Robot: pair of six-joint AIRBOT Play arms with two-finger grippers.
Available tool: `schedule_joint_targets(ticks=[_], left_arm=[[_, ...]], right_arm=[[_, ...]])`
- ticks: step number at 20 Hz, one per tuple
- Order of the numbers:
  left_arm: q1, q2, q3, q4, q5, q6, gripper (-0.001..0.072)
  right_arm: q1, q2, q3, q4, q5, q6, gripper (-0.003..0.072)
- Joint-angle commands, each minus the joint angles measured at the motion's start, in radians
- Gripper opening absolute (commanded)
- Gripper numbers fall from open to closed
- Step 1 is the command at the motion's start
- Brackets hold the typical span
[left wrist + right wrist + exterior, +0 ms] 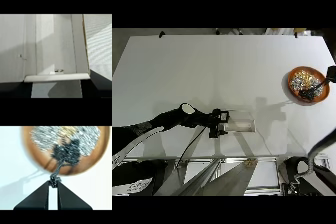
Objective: Fold the box and place the chain.
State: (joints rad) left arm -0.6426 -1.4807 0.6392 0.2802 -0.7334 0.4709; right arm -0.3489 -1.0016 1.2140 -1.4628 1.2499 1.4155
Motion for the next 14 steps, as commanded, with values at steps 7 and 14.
schedule_joint_targets(ticks=[7,14], left_arm=[[0.0,0.0,0.0,0.0,0.0,0.0,0.0334],[0.0,0.0,0.0,0.0,0.0,0.0,0.0334]], right_arm=[[0.144,0.459,0.001,0.294,0.18,-0.024,0.0019],[0.25,0.563,0.001,0.472,0.272,0.045,0.0019]])
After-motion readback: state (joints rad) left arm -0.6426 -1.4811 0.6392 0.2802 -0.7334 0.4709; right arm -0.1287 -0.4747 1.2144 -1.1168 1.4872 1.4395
